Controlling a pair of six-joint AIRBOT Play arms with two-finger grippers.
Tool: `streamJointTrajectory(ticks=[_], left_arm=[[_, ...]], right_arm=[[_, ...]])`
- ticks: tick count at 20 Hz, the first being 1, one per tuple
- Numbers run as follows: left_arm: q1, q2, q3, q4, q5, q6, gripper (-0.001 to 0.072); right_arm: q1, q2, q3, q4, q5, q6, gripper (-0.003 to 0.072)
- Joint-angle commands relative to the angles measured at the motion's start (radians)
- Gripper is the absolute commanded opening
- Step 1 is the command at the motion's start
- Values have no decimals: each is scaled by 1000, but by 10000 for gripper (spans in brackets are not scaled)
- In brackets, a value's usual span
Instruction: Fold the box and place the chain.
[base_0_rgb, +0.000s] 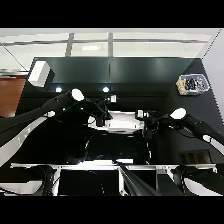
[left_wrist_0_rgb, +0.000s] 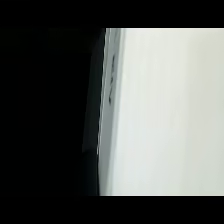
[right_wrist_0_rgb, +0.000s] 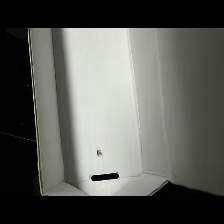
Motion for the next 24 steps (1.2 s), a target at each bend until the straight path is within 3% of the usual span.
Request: streamJointTrajectory(ticks=[1, 2, 6, 7, 10, 11, 13, 14, 16, 18, 19, 20, 22, 24], left_arm=[[1, 0, 3, -2, -3, -11, 32], [1, 1, 7, 1, -11, -32, 47], [2, 41, 60, 96, -121, -175, 591], [5, 72, 71, 141, -166, -209, 652], [24, 191, 80, 349, -235, -459, 615], [32, 229, 79, 429, -258, -550, 531], [56, 296, 79, 511, -320, -678, 279], [70, 323, 79, 496, -365, -700, 57], [85, 357, 55, 378, -448, -750, 27], [76, 380, -29, 164, -425, -788, 27], [65, 384, -83, 47, -375, -778, 27], [50, 384, -140, -75, -308, -731, 28], [36, 383, -229, -304, -142, -546, 28], [36, 382, -290, -547, 91, -423, 28]], right_arm=[[1, 0, -1, 0, -3, 3, 488], [1, 0, -1, 0, -3, 3, 488], [1, 0, 0, -1, -2, 3, 488], [1, 0, -1, -1, -1, 3, 488], [1, 0, -1, -12, 15, -5, 487], [1, 0, -1, -21, 22, -10, 487], [0, 0, -1, -29, 19, -10, 487], [0, 0, -1, -30, 19, -10, 486], [0, 0, -1, -30, 19, -10, 485], [0, 0, -1, -30, 19, -10, 484], [0, -1, -1, -30, 20, -9, 404], [0, -1, -1, -30, 21, -9, 245], [0, -1, -1, -30, 20, -9, 244], [0, 0, -1, -30, 21, -9, 244]])
